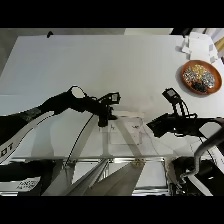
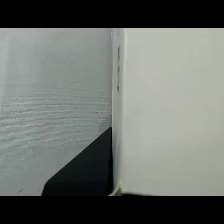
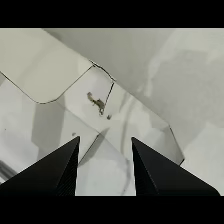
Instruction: Fold the box and place the chain.
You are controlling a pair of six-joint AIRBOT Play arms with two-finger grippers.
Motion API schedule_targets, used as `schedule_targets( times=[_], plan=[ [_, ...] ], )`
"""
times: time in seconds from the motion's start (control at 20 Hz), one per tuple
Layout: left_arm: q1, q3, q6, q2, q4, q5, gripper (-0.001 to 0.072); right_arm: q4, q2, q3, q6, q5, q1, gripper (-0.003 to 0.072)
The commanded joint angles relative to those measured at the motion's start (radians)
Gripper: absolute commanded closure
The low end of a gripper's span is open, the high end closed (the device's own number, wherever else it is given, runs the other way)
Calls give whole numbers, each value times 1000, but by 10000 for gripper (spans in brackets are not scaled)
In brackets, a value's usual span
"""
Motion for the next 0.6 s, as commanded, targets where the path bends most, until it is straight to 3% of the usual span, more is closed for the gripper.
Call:
schedule_targets(
  times=[0.0,0.55],
  plan=[
    [0,0,10,-25,-5,26,705,0,0,1,-1,2,0,320],
    [0,0,3,-29,-8,71,705,-5,0,1,-3,0,1,321]
  ],
)
